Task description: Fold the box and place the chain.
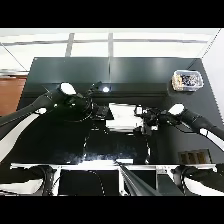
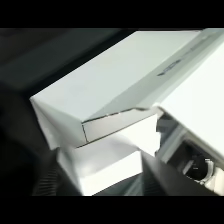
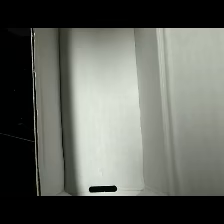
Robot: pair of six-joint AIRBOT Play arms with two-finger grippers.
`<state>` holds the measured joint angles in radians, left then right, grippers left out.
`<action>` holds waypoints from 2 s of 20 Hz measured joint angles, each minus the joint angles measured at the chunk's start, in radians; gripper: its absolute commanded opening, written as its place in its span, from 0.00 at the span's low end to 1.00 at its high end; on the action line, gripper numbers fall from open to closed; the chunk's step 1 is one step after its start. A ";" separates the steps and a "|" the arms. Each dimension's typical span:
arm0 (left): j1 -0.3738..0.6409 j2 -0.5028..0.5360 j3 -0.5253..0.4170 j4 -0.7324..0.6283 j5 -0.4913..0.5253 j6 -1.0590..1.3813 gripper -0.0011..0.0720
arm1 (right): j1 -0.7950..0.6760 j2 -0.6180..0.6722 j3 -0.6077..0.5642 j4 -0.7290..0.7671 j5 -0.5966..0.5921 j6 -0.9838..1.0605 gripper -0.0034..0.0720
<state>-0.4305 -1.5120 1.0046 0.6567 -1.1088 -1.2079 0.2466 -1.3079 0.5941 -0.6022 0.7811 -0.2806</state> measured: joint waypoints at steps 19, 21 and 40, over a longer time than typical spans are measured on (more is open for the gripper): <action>-0.129 0.000 0.065 0.241 0.127 -0.276 0.75 | 0.000 0.000 0.000 0.000 0.000 0.000 0.30; -0.136 0.000 0.065 0.278 0.158 -0.293 0.75 | 0.000 0.000 0.000 0.000 0.000 0.000 0.30; -0.317 -0.087 0.247 0.655 0.055 -0.673 0.68 | 0.000 0.000 0.000 0.000 0.000 0.000 0.30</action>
<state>-0.7471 -1.5986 1.2518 1.3121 -1.0538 -1.8812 0.2466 -1.3079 0.5941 -0.6018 0.7807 -0.2806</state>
